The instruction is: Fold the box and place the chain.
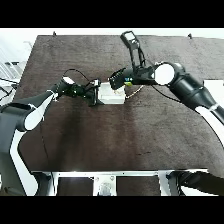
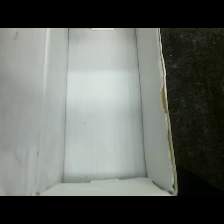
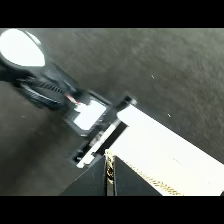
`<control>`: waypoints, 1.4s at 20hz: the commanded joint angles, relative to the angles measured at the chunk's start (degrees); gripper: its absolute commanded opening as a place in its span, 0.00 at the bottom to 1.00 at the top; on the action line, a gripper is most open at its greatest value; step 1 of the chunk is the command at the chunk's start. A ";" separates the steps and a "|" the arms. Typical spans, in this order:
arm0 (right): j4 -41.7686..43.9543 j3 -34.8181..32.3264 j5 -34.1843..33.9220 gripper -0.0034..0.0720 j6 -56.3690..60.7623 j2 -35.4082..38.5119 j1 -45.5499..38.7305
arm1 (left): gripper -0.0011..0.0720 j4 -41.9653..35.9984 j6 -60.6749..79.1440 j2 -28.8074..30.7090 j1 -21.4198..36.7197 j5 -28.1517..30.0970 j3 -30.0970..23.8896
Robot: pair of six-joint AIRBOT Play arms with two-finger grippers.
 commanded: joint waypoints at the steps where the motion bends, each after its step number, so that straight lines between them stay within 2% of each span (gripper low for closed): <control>1: 0.00 -0.57 -2.47 0.05 -0.17 -4.92 -0.83 | 0.49 0.00 0.00 -0.02 0.02 0.02 -0.02; 9: -0.70 -1.49 -6.47 0.06 -1.66 -15.82 -1.01 | 0.49 0.00 0.00 -0.02 0.02 0.02 -0.02; 10: -0.94 -1.62 -6.40 0.25 -1.64 -15.89 -1.27 | 0.49 0.00 0.00 -0.02 0.02 0.02 -0.02; 11: -0.96 -1.62 -6.34 0.63 -1.66 -15.67 -1.84 | 0.49 0.00 0.00 -0.02 0.02 0.07 -0.02; 12: -0.96 -1.60 -5.88 0.74 -1.66 -15.10 -2.51 | 0.49 0.00 0.00 -0.02 0.02 0.02 -0.02; 16: -4.31 -1.99 0.11 0.74 -1.62 -7.69 -7.04 | 0.49 0.00 0.00 -0.02 0.02 0.04 -0.02; 20: -5.20 -8.13 -0.66 0.74 2.01 0.33 -18.73 | 0.49 0.00 0.00 -0.02 0.02 0.02 -0.02; 23: -1.22 -13.16 -7.67 0.74 5.42 -1.97 -27.74 | 0.49 0.00 0.00 -0.02 0.02 0.00 -0.02; 26: 6.51 -13.33 -11.87 0.74 2.60 -9.07 -31.28 | 0.49 -0.02 0.00 -0.02 0.00 0.00 -0.02; 28: 14.10 -11.54 -13.73 0.74 -3.56 -13.86 -31.15 | 0.49 -0.02 0.00 -0.02 0.00 -0.09 -0.02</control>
